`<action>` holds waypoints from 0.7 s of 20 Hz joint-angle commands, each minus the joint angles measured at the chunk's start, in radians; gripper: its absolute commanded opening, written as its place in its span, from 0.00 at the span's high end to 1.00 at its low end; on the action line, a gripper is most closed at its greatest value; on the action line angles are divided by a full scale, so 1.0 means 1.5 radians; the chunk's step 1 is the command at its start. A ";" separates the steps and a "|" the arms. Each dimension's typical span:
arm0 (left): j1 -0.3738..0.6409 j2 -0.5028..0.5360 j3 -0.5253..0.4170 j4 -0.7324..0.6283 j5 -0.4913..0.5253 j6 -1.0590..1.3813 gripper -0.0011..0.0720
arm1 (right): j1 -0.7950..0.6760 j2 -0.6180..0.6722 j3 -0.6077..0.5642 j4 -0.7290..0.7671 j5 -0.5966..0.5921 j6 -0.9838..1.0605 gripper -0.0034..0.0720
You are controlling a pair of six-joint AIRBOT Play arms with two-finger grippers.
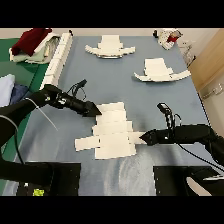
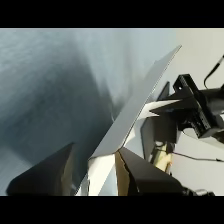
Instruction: Fold the box.
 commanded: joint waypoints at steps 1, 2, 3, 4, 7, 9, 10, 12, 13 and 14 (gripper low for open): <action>-0.030 -0.077 0.061 -0.002 -0.079 0.031 0.48 | 0.001 0.001 -0.001 -0.009 -0.010 0.008 0.95; -0.034 -0.086 0.069 0.009 -0.096 0.031 0.48 | 0.001 0.001 -0.001 -0.012 -0.011 0.011 0.95; -0.037 -0.090 0.072 0.017 -0.106 0.032 0.50 | 0.001 0.001 -0.001 -0.012 -0.011 0.011 0.95; -0.038 -0.090 0.074 0.019 -0.111 0.037 0.51 | 0.001 0.001 -0.001 -0.012 -0.011 0.011 0.95; -0.041 -0.090 0.080 0.022 -0.119 0.049 0.51 | 0.001 0.001 -0.001 -0.012 -0.012 0.011 0.95; -0.048 -0.090 0.084 0.042 -0.126 0.048 0.51 | 0.001 0.000 -0.001 -0.013 -0.012 0.011 0.95; -0.053 -0.090 0.084 0.052 -0.130 0.048 0.51 | 0.001 0.000 -0.001 -0.014 -0.012 0.011 0.95; -0.062 -0.090 0.084 0.058 -0.133 0.048 0.51 | 0.001 0.000 -0.001 -0.015 -0.012 0.011 0.95; -0.066 -0.090 0.085 0.058 -0.134 0.048 0.51 | 0.001 0.000 -0.001 -0.016 -0.012 0.011 0.95; -0.070 -0.090 0.085 0.058 -0.133 0.049 0.51 | 0.001 0.000 -0.001 -0.018 -0.012 0.011 0.95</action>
